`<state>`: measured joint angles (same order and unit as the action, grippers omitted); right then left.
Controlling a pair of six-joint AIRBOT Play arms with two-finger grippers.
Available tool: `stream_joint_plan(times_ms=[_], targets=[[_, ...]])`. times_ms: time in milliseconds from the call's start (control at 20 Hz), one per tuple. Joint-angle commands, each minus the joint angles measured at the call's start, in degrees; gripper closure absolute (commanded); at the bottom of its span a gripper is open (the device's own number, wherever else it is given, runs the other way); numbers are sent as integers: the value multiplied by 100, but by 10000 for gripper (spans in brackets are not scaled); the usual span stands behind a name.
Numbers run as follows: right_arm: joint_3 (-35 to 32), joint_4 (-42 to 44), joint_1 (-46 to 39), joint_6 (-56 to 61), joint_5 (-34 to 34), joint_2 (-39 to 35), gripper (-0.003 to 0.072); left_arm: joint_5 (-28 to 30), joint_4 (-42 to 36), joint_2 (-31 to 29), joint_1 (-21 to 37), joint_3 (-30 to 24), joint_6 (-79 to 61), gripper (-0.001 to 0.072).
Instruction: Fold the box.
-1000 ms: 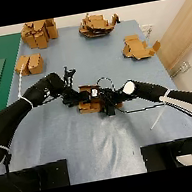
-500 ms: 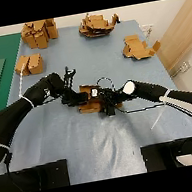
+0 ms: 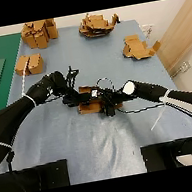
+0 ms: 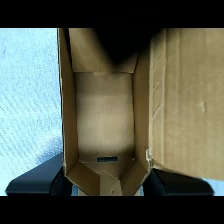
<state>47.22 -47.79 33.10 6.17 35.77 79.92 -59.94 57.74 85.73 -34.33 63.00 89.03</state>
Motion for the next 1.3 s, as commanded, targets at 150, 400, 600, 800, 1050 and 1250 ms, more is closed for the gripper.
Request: stream_joint_plan(times_ms=[150, 400, 600, 800, 1050, 1250], targets=[[2, 4, 0, 20, -28, 2, 299, 42, 682, -9, -243, 177, 693, 237], [2, 4, 0, 20, -33, 2, 299, -225, 1582, 48, -479, 210, 1574, 239], [2, 4, 0, 22, -28, 2, 299, -234, 1609, 114, -533, 210, 1847, 364], [2, 4, 0, 22, -31, 2, 299, -411, 1709, 133, -533, 210, 1978, 363], [2, 7, 0, 22, -31, 2, 299, -413, 1838, 164, -612, 223, 2122, 344], [2, 4, 0, 22, -31, 2, 299, -492, 2293, 162, -765, 330, 2452, 343]])
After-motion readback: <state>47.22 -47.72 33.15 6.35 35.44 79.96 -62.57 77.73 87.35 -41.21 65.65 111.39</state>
